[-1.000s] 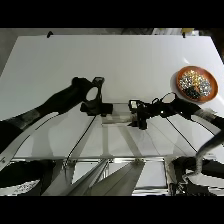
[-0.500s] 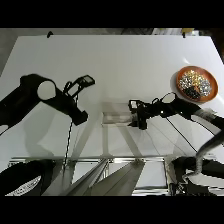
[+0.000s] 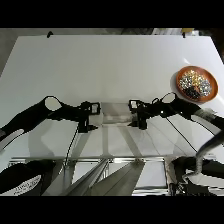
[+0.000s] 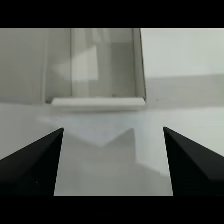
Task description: Fold the box and place the chain.
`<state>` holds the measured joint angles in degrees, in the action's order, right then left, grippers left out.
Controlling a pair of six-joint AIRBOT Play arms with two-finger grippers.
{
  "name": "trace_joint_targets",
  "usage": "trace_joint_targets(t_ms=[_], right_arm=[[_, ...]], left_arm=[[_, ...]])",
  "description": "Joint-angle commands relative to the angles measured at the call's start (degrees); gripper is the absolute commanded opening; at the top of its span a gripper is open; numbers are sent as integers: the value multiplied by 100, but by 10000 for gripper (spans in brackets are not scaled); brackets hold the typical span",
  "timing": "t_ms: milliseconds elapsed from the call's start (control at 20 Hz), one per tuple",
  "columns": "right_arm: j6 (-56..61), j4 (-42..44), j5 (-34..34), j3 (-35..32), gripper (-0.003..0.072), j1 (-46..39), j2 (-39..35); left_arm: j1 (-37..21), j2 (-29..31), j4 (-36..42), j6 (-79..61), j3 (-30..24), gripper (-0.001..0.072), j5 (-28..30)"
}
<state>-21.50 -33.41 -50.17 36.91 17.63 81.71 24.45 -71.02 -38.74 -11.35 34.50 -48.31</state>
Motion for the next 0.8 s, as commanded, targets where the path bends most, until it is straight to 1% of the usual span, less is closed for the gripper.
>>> trace_joint_targets(t_ms=[0, 150, 750], right_arm=[[0, 4, 0, 2, 336, 0, -4], [0, 4, 0, 2, 336, 0, -4], [0, 2, 0, 2, 336, 0, -4]], left_arm=[[-17, -428, 743, -1207, -92, 695, 470], [-17, -463, 750, -1296, -92, 698, 597], [31, -529, 981, -1434, -92, 704, 393]])
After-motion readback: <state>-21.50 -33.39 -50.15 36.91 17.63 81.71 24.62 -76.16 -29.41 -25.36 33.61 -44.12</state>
